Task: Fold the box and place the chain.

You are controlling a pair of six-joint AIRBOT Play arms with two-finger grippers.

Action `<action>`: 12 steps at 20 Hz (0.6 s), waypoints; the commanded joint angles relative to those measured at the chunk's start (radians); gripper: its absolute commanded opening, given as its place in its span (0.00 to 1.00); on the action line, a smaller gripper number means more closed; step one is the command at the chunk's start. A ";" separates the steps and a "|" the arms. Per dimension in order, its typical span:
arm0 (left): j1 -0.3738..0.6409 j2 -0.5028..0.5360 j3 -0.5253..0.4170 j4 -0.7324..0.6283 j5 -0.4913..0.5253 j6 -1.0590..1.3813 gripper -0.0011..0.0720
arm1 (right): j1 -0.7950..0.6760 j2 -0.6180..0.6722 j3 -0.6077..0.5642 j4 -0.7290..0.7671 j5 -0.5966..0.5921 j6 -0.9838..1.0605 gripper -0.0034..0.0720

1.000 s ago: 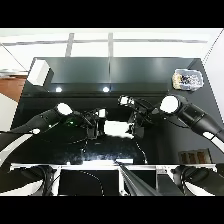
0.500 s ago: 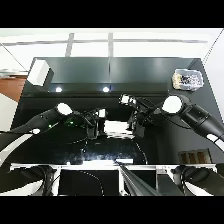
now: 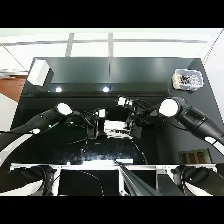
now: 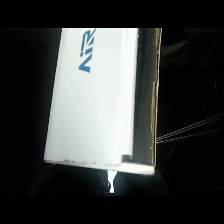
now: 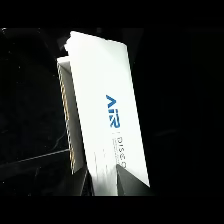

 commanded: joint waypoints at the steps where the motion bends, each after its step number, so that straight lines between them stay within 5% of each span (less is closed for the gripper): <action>1: -0.001 -0.001 0.001 -0.001 0.000 0.001 0.68 | 0.006 -0.001 -0.001 -0.006 -0.019 0.010 0.30; 12: -0.001 -0.001 0.001 -0.001 -0.001 0.001 0.68 | 0.006 -0.001 -0.029 -0.005 0.002 0.010 0.33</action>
